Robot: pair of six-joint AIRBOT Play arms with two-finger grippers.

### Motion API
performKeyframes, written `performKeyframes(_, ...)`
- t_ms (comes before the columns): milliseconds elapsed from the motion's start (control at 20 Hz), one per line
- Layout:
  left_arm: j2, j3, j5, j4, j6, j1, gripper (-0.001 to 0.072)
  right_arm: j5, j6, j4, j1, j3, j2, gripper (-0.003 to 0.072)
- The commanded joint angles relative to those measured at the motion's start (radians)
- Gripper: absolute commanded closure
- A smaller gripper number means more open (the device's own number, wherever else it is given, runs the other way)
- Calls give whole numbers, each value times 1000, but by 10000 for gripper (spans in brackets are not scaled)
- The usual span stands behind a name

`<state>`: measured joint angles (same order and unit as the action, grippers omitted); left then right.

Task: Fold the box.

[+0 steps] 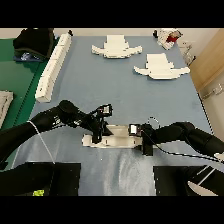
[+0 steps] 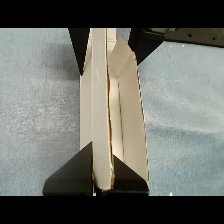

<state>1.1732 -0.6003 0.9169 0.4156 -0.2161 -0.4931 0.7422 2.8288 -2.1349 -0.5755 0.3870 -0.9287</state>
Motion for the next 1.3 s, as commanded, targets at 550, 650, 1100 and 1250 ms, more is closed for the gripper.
performKeyframes(550, -53, -1, 14, 63, 181, 32, 220, 0, 0, 0, 0, 0, -1, 177)
performKeyframes(650, -113, -4, 72, 143, 292, 85, 220, 0, 0, 0, 0, 0, 0, 176)
performKeyframes(1100, -316, 4, 373, 324, 934, 177, 697, 0, 0, 0, 0, 0, 0, 176)
performKeyframes(1250, -275, 21, 339, 216, 1082, 48, 696, 0, 0, 0, 0, 0, 0, 176)
